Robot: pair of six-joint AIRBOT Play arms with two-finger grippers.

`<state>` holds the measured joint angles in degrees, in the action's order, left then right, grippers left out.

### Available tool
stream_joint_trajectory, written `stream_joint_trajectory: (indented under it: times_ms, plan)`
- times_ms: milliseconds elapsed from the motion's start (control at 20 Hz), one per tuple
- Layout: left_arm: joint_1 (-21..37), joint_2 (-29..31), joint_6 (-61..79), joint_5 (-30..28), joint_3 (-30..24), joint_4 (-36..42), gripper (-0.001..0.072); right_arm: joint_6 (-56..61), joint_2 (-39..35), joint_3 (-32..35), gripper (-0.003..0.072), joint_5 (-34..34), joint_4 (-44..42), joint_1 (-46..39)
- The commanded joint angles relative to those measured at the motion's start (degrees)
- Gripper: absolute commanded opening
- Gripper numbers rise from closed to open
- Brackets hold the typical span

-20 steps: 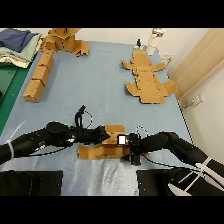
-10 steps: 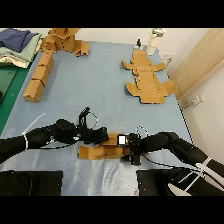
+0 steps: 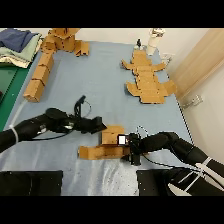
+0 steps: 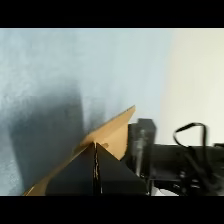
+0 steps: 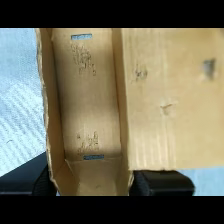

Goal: Fold the box.

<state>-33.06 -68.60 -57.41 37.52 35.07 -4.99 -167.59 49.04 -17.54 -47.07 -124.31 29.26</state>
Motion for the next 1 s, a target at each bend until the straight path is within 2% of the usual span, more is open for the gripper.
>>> stream_joint_trajectory:
  times_ms: [0,150,400,500,550,600,650,800,950]
  plan:
    - [7.7,4.9,9.0,7.1,0.6,-0.2,0.0011,0.0,0.0,0.0,0.05,0.0,0.0,0.0]
    - [12.2,9.8,20.6,12.1,0.6,-6.3,0.0011,0.0,0.0,0.0,0.05,0.0,0.0,0.0]
    - [11.9,17.6,28.9,24.0,0.5,-36.1,0.0011,0.0,0.0,0.0,0.0499,0.0,0.0,0.0]
    - [9.5,19.0,34.6,26.6,0.5,-41.0,0.0015,0.0,0.0,0.0,0.05,0.0,0.0,0.0]
    - [7.7,19.0,35.5,25.9,0.4,-41.6,0.0143,0.0,0.0,0.0,0.0499,0.0,0.0,0.0]
    - [5.7,18.8,35.6,23.6,-0.2,-41.6,0.0517,0.0,0.0,0.0,0.05,0.0,0.0,0.0]
    - [3.7,18.4,36.1,21.5,-1.0,-41.6,0.0686,0.0,0.0,0.0,0.05,0.0,0.0,0.0]
    - [-0.2,17.4,42.5,20.4,-3.8,-41.2,0.0684,0.0,0.0,0.0,0.05,0.0,0.0,0.0]
    - [-3.5,17.4,45.7,12.3,-7.5,-37.7,0.0685,0.0,0.0,0.0,0.05,0.0,0.0,0.0]
